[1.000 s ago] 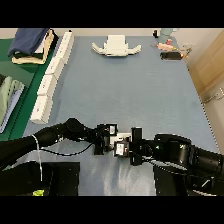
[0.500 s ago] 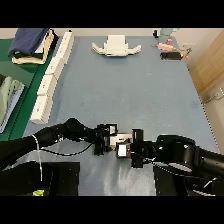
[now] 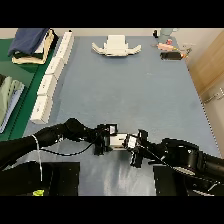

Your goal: Fold the box.

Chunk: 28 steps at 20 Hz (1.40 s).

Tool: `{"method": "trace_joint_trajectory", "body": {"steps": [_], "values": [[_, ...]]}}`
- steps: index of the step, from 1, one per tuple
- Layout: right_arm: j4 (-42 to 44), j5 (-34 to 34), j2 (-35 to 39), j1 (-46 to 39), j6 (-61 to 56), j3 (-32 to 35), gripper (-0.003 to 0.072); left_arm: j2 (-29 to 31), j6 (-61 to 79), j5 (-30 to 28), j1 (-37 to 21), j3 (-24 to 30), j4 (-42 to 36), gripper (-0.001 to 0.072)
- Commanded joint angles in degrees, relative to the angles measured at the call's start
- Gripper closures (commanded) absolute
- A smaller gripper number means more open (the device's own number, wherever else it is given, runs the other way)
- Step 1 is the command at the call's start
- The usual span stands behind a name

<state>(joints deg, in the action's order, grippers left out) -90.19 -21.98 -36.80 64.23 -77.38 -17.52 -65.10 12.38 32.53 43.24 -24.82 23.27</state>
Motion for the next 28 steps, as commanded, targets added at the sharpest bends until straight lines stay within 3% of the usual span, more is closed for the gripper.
{"method": "trace_joint_trajectory", "body": {"steps": [1,13,25,28], "values": [[0.1,5.7,-1.3,0.0,-7.2,2.9,0.0682,0.0,0.0,0.0,0.0,0.0,0.0,0.0298],[3.3,4.7,-5.5,0.5,-7.3,3.3,0.0682,0.0,0.0,0.0,0.0,0.0,0.0,0.0298],[3.0,3.0,-4.8,0.5,-7.2,3.1,0.0682,0.0,0.0,0.0,0.0,0.0,0.0,0.0298],[-1.0,2.8,-2.4,0.3,-7.3,1.7,0.0682,0.0,0.0,0.0,0.0,0.0,0.0,0.0298]]}}
